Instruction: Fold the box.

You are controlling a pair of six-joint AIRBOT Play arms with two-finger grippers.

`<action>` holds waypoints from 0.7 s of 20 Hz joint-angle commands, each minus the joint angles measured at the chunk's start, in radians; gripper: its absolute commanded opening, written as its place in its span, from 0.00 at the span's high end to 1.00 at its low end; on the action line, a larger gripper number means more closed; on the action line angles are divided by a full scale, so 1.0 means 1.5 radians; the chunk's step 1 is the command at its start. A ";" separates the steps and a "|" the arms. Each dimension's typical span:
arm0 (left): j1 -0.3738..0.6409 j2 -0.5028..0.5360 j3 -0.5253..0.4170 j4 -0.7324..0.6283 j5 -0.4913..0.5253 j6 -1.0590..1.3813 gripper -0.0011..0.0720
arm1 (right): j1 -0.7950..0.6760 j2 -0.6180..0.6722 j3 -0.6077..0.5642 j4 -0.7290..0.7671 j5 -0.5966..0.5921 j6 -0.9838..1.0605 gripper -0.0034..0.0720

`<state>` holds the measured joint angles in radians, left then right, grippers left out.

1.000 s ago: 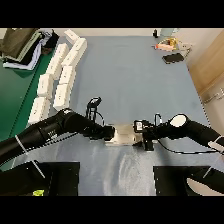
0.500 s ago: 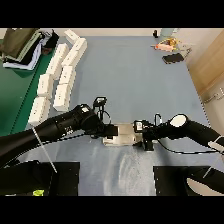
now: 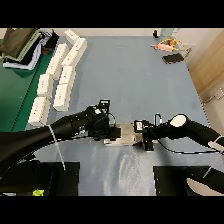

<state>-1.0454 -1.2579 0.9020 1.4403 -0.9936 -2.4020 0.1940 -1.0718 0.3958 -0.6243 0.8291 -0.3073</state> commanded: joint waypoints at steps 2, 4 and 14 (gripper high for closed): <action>-0.007 -0.041 0.029 0.017 -0.028 -0.026 0.43 | 0.001 0.001 0.000 0.000 0.000 0.000 0.26; -0.007 -0.062 0.046 0.036 -0.056 -0.035 0.43 | 0.001 0.001 0.000 0.000 0.000 0.000 0.26; -0.018 -0.105 0.065 0.055 -0.083 -0.105 0.86 | 0.001 0.001 0.000 0.000 0.000 0.000 0.26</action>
